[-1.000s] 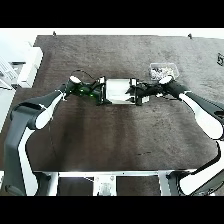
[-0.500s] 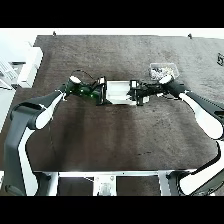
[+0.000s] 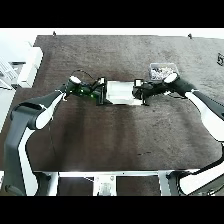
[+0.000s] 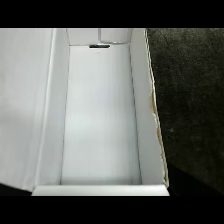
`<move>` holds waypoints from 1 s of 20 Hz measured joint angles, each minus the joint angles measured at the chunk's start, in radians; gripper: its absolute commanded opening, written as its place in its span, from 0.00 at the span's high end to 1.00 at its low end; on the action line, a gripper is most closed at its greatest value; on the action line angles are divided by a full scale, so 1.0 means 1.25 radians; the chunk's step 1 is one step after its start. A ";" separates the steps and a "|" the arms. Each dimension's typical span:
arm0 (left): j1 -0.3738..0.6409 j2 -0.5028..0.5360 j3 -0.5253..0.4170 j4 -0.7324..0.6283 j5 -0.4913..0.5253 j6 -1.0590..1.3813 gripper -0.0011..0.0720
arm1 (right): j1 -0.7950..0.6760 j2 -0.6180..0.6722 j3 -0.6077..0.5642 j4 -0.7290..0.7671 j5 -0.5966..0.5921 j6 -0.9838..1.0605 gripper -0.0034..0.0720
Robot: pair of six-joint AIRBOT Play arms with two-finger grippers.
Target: Fold the box and place the chain.
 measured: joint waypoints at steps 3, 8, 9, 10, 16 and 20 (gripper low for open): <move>0.000 0.000 0.000 0.000 0.001 0.000 0.33 | -0.020 0.049 0.000 -0.006 0.016 0.068 0.93; 0.000 0.000 0.000 -0.001 0.002 0.000 0.33 | -0.057 0.121 0.000 -0.005 0.027 0.239 0.93; 0.000 0.000 0.000 -0.001 0.002 0.000 0.33 | -0.074 0.126 -0.001 -0.005 0.027 0.286 0.93; 0.000 0.000 0.000 -0.001 0.002 0.000 0.33 | -0.093 0.131 -0.001 -0.005 0.028 0.332 0.93; 0.000 0.000 0.000 -0.001 0.002 0.000 0.33 | -0.218 0.122 -0.005 0.031 0.044 0.641 0.93; 0.000 0.000 0.000 -0.001 0.002 0.000 0.33 | -0.238 0.056 -0.005 0.052 0.084 0.763 0.93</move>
